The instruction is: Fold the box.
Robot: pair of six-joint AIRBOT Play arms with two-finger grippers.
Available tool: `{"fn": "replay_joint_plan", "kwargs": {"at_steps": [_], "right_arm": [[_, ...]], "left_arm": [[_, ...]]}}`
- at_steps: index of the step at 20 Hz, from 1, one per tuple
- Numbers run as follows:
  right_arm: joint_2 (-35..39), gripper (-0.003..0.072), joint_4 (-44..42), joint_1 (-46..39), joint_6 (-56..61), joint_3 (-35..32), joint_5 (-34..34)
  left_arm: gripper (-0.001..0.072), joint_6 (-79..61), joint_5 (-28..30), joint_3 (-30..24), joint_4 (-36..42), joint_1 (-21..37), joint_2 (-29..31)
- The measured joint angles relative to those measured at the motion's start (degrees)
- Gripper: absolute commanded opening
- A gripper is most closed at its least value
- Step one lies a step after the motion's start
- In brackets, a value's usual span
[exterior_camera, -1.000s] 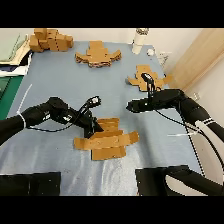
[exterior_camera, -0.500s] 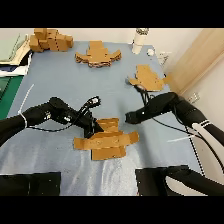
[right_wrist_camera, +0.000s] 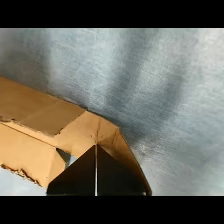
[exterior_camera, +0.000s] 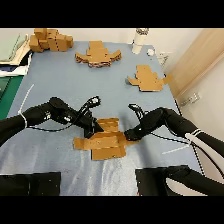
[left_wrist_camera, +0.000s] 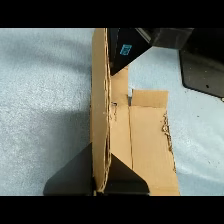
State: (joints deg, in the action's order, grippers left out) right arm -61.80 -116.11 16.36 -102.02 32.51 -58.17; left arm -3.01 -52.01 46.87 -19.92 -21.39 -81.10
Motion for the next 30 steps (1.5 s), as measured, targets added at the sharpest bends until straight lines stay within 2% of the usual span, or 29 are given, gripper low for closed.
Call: {"fn": "replay_joint_plan", "kwargs": {"at_steps": [6,9,15,18,22,23,25,26,30], "right_arm": [[0.37,0.0001,1.99,0.22,1.20,-0.66,1.44],[3.34,0.0001,1.73,1.11,1.53,-0.44,1.03],[12.44,0.0001,-1.88,6.08,1.44,0.35,-6.32],[14.71,0.0000,0.63,13.05,-2.84,0.33,-8.44],[17.25,0.0002,13.27,30.69,-5.20,-0.76,-4.13],[18.23,0.0033,16.61,35.63,-4.90,-1.55,-2.40],[19.96,0.0552,23.52,44.85,-2.82,-3.56,1.16],[20.39,0.0587,26.56,48.48,-1.44,-4.59,2.56],[18.69,0.0579,35.32,54.95,1.57,-7.08,6.80]], "left_arm": [[0.0015,0.00,0.15,0.00,0.00,0.00,0.00],[0.0015,0.00,0.17,0.00,0.02,0.00,0.00],[0.0014,0.02,0.17,-0.02,0.11,0.00,0.00],[0.0015,0.02,0.13,-0.02,0.09,-0.07,0.00],[0.0015,0.02,0.15,0.00,0.15,-0.07,0.00],[0.0014,0.02,0.15,0.00,0.15,-0.07,0.00],[0.0015,0.02,0.15,0.00,0.17,-0.07,0.00],[0.0015,0.02,0.15,-0.02,0.17,-0.07,0.00],[0.0015,0.02,0.15,-0.02,0.20,-0.07,0.00]]}}
